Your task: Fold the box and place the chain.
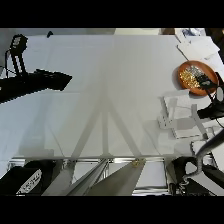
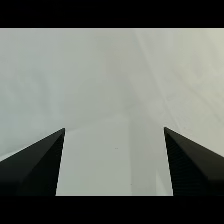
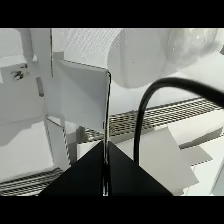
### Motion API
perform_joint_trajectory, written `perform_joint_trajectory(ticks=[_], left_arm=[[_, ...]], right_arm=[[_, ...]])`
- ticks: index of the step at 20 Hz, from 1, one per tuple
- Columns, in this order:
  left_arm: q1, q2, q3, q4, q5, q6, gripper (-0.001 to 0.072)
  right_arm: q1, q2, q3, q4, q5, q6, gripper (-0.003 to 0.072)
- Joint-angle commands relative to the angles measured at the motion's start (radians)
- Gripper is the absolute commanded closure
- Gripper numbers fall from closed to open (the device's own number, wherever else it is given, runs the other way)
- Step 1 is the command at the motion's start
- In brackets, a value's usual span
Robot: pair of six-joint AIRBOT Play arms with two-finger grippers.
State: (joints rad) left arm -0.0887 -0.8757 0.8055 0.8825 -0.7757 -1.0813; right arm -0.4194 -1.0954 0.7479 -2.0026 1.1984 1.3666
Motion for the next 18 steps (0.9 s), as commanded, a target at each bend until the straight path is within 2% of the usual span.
perform_joint_trajectory(ticks=[1, 9, 14, 18], left_arm=[[0.0, 0.0, 0.001, 0.0, 0.0, 0.0, 0.0018], [0.0, 0.0, 0.001, 0.0, 0.0, 0.0, 0.0018], [0.0, 0.0, 0.001, 0.0, 0.0, 0.0, 0.0018], [0.0, 0.0, 0.001, 0.0, 0.0, 0.0, 0.0018]], right_arm=[[0.001, 0.1, 0.0, 0.117, -0.018, -0.058, 0.0675], [0.001, 0.255, 0.0, 0.297, -0.021, -0.069, 0.0675], [0.001, 0.269, 0.0, 0.684, -0.039, -0.226, 0.0674], [0.001, 0.268, 0.0, 1.035, -0.119, -0.34, 0.0672]])
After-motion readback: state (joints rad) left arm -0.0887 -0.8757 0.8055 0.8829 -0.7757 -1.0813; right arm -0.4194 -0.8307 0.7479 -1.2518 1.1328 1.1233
